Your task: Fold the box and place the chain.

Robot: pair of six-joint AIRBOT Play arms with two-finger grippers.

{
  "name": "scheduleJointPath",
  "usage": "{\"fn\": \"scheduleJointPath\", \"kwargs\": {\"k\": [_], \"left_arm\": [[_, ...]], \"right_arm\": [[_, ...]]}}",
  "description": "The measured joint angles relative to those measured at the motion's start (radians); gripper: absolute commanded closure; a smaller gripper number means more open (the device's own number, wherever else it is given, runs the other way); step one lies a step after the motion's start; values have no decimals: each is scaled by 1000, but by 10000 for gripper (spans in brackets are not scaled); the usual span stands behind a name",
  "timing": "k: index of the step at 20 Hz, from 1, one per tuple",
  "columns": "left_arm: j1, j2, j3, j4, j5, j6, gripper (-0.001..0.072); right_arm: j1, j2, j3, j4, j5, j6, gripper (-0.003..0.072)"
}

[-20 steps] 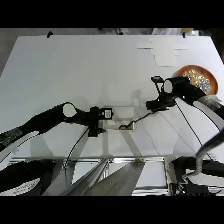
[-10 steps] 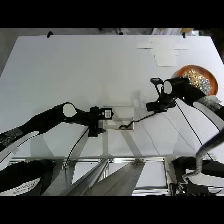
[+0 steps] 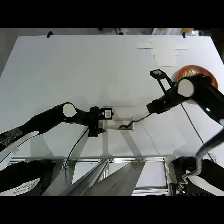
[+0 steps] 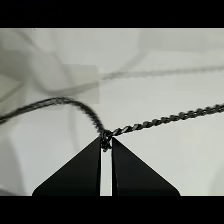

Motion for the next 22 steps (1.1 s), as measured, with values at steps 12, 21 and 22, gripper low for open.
{"fn": "scheduleJointPath", "kwargs": {"k": [12, 21, 22], "left_arm": [[0, 0, 0, 0, -3, 0, 397], [0, 0, 0, 0, -5, 0, 397], [0, 0, 0, 0, -5, 0, 397]], "right_arm": [[333, 154, -1, 257, -225, -17, 672], [374, 156, -1, 343, -339, -19, 672], [375, 153, -1, 340, -341, -18, 672]]}}
